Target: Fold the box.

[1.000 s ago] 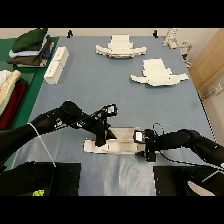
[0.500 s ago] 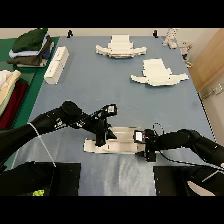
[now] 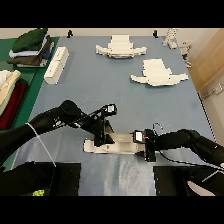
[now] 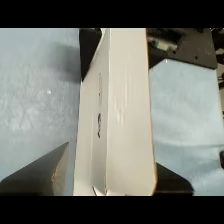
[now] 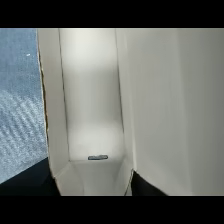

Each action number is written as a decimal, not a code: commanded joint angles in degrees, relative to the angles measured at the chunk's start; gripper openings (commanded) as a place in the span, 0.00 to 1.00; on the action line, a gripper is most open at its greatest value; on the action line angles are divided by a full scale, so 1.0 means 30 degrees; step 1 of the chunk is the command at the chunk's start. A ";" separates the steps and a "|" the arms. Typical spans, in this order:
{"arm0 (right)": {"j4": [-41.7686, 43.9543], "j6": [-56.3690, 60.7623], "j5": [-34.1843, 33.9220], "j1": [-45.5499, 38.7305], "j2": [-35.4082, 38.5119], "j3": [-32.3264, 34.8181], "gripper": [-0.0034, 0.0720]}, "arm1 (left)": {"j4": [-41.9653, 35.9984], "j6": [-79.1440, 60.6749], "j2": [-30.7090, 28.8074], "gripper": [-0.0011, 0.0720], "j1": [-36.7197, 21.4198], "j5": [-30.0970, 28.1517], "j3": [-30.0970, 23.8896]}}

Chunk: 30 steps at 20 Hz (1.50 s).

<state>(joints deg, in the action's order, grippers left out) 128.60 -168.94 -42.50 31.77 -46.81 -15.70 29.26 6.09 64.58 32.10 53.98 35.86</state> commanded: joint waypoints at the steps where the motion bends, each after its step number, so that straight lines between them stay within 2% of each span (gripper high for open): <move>1: -0.0007 0.0007 -0.0029 0.0000 -0.0007 -0.0015 0.71 | 0.4845 0.6207 -0.0969 0.67 -0.0889 0.2280 0.0510; 2: -0.0007 0.0007 -0.0022 0.0000 -0.0007 -0.0015 0.71 | 0.6076 0.8692 -0.1464 0.66 -0.1443 0.3672 0.0721; 3: -0.0007 0.0007 -0.0029 0.0000 -0.0007 -0.0015 0.72 | 0.6892 1.0746 -0.1923 0.53 -0.1967 0.5078 0.0867; 4: -0.0007 0.0007 -0.0029 0.0000 -0.0007 -0.0015 0.71 | 0.7482 1.2276 -0.2404 0.19 -0.2484 0.6710 0.0940; 5: -0.0007 0.0007 -0.0022 0.0000 -0.0007 -0.0022 0.71 | 0.7752 1.2779 -0.2812 0.04 -0.2885 0.8043 0.0940; 7: -0.0007 0.0007 -0.0029 0.0000 -0.0007 -0.0022 0.71 | 0.7308 1.5752 -0.3330 0.04 -0.3075 0.9428 0.0933; 9: -0.0007 0.0007 -0.0029 0.0000 -0.0007 -0.0015 0.71 | 0.4473 1.7493 -0.3337 0.04 -0.2317 0.9333 0.0816; 10: -0.0007 0.0007 -0.0029 0.0000 -0.0007 -0.0022 0.71 | 0.2404 1.7493 -0.3286 0.04 -0.1464 0.8495 0.0634; 12: -0.0007 0.0007 -0.0015 0.0000 -0.0007 -0.0022 0.71 | -0.0291 1.7500 -0.3111 0.04 0.0612 0.4991 0.0539; 14: -0.0007 0.0007 -0.0029 0.0000 -0.0007 -0.0015 0.71 | -0.1486 1.8149 -0.2659 0.04 0.1800 0.1268 0.0568; 16: -0.0007 0.0007 -0.0022 0.0000 -0.0007 -0.0022 0.71 | -0.2127 1.8491 -0.1931 0.04 0.1851 -0.0663 0.0641; 20: -0.0007 0.0007 -0.0022 0.0000 -0.0007 -0.0015 0.71 | -0.1209 2.0801 0.0022 0.03 0.1851 -0.4619 0.0634; 25: -0.0007 0.0007 -0.0022 0.0000 -0.0007 -0.0022 0.71 | -0.0743 2.2484 0.2805 0.03 0.2025 -0.4568 0.0634; 30: -0.0007 0.0007 -0.0022 0.0000 -0.0007 -0.0015 0.71 | -0.0823 2.2382 0.3330 0.03 0.2040 -0.5034 0.0787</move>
<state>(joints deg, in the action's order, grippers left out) 128.57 -168.88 -42.61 31.75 -46.78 -15.70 26.52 72.73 73.38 38.11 39.94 37.89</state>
